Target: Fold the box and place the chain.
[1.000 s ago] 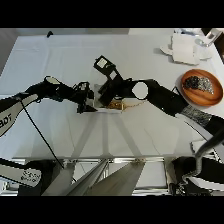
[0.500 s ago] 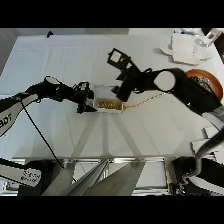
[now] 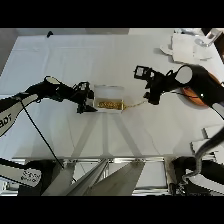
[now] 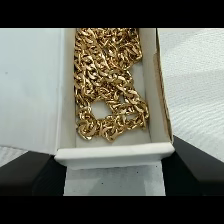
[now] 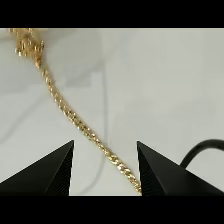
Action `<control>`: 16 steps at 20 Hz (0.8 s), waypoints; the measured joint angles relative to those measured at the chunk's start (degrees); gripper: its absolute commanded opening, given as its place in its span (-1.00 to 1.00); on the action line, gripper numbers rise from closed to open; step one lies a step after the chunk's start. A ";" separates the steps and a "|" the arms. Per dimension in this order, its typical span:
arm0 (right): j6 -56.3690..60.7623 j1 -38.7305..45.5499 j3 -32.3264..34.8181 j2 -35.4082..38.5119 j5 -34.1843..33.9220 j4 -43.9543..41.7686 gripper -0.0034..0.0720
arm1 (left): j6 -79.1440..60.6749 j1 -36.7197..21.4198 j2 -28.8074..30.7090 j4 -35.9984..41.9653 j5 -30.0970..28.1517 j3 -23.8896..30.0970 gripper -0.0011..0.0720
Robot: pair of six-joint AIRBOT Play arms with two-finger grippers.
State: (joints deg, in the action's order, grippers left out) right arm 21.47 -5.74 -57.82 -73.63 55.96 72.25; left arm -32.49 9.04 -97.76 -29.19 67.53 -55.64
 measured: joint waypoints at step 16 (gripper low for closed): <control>-8.17 -2.36 0.55 -15.15 -1.01 -0.39 -0.88 | 0.00 0.00 0.00 -0.02 0.02 0.00 -0.55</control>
State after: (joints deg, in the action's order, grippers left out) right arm 13.30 -8.10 -57.28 -88.77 54.96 71.85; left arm -32.49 9.04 -97.76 -29.21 67.55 -55.64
